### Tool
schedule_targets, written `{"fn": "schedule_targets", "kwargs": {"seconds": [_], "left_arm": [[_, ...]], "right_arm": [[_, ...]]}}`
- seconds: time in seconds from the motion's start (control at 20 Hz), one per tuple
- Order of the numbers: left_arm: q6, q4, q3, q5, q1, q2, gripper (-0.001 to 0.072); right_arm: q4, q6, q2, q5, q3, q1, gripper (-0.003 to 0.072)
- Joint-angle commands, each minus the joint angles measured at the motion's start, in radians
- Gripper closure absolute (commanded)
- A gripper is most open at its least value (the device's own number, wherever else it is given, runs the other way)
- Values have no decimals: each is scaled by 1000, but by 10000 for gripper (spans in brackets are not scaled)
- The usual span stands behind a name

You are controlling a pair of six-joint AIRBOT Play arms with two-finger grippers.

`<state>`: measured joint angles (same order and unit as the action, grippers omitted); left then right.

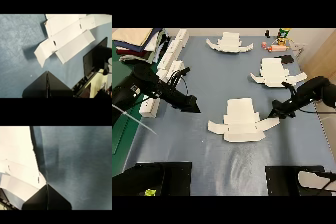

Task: Fold the box.

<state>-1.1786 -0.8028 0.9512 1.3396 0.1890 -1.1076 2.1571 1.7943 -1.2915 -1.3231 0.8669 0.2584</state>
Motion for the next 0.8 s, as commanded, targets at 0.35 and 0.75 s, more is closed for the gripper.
{"fn": "schedule_targets", "kwargs": {"seconds": [0.35,0.75], "left_arm": [[11,-11,-62,39,-9,35,694],[13,-5,-62,28,-8,35,694]], "right_arm": [[-213,-319,103,36,-114,-82,233],[17,-141,101,26,-156,-84,353]]}}
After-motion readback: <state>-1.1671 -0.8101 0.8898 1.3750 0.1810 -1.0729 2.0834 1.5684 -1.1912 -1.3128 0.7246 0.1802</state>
